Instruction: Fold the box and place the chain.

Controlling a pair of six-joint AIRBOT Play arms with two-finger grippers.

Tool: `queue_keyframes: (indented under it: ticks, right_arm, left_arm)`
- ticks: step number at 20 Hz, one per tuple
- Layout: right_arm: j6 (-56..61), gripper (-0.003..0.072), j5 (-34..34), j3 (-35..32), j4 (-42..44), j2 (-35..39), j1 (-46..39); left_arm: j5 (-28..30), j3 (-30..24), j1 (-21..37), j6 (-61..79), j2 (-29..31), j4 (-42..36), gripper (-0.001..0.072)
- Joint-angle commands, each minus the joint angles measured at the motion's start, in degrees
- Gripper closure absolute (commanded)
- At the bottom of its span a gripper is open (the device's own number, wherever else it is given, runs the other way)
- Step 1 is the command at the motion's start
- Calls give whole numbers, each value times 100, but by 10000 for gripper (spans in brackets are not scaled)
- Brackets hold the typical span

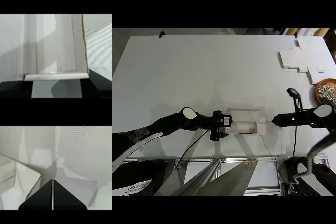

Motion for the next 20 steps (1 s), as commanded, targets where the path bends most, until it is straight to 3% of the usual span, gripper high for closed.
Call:
queue_keyframes:
  ticks: [1, 6, 9, 11, 13, 15, 17, 20]
  right_arm:
    - [203, 668, 428, -4, -44, -584, 350]
    - [33, 664, 684, -4, 214, -409, 739]
    - [70, 473, 721, -4, 319, 151, 739]
    - [66, 464, 726, -4, 625, 466, 739]
    - [55, 385, 695, -107, 1056, 636, 739]
    - [55, 372, 422, -404, 1300, 636, 787]
    - [90, 256, 188, -623, 1329, 636, 984]
    - [79, 246, 37, -625, 1611, 638, 1239]
  left_arm:
    - [2, 0, 4, 0, 2, 2, 321]
    - [2, 0, 4, 0, 2, 2, 321]
    - [2, 0, 4, 0, 2, 2, 321]
    - [2, 0, 4, 0, 2, 2, 321]
    - [4, 0, 4, 0, 2, 2, 321]
    - [4, 0, 4, 0, 2, 2, 321]
    - [2, 0, 4, 0, 2, 2, 321]
    - [2, 0, 4, 0, 2, 2, 321]
